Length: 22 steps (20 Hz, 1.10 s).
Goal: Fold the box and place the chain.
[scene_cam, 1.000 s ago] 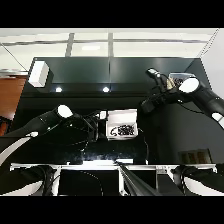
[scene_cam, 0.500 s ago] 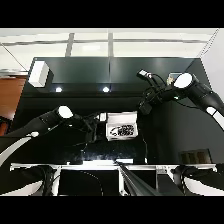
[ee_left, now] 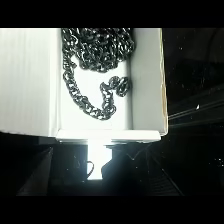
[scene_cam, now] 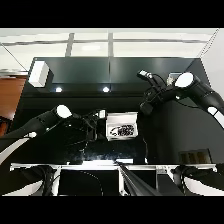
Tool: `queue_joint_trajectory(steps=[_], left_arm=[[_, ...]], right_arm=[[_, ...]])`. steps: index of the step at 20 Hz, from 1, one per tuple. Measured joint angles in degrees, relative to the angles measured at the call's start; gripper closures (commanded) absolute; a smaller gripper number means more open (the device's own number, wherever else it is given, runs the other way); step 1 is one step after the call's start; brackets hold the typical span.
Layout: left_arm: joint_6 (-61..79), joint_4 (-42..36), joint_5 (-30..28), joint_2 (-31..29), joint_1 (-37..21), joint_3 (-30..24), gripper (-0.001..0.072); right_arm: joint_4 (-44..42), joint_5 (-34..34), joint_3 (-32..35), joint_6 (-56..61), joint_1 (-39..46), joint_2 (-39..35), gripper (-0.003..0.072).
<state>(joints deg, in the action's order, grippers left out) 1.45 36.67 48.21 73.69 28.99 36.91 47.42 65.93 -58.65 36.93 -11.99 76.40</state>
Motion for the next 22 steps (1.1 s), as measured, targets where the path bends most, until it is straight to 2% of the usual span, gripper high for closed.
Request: queue_joint_trajectory(steps=[9, 22], left_arm=[[-2.1, -3.37, -1.22, -1.31, 0.13, -0.07, 0.0006], [-1.92, -4.5, -1.77, 0.7, 2.4, -0.07, 0.0008]], right_arm=[[-0.46, 1.29, 0.0, 3.52, 9.49, -3.5, 0.0142], [-0.59, 1.99, 0.0, 4.04, 10.75, -3.93, 0.0142]])
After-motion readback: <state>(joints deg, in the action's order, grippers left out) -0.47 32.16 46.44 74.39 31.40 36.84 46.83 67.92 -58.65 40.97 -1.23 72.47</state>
